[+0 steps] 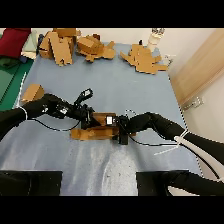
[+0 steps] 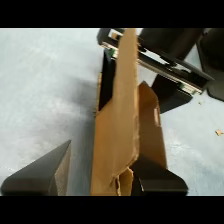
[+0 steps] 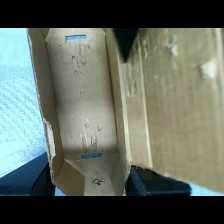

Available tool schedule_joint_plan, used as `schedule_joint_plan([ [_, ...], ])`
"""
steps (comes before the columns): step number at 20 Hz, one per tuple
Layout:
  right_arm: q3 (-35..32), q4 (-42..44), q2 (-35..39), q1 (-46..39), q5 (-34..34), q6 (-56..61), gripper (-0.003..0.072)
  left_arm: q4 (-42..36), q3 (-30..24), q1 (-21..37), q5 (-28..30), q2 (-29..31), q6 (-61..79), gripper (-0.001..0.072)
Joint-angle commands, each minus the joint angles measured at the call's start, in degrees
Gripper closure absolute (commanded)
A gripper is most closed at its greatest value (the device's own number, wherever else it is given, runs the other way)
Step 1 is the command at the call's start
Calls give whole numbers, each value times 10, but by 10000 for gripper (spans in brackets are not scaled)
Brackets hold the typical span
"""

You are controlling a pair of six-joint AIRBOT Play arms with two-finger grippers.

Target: Fold the box.

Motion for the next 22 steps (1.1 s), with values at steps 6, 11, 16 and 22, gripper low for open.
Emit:
schedule_joint_plan([
  [6, 0, 0, 0, 0, -1, 0, 166, 198, 0, 66, -25, 113, -229, 287],
  [11, 0, 0, 0, 0, -1, 0, 166, 291, 0, 34, -121, 168, -560, 701],
  [16, 0, 0, 0, 0, -1, 0, 165, 235, 11, -96, -18, 118, -657, 700],
  [22, 0, -1, 0, 0, -1, 0, 166, 162, 110, -94, 54, 35, -661, 700],
])
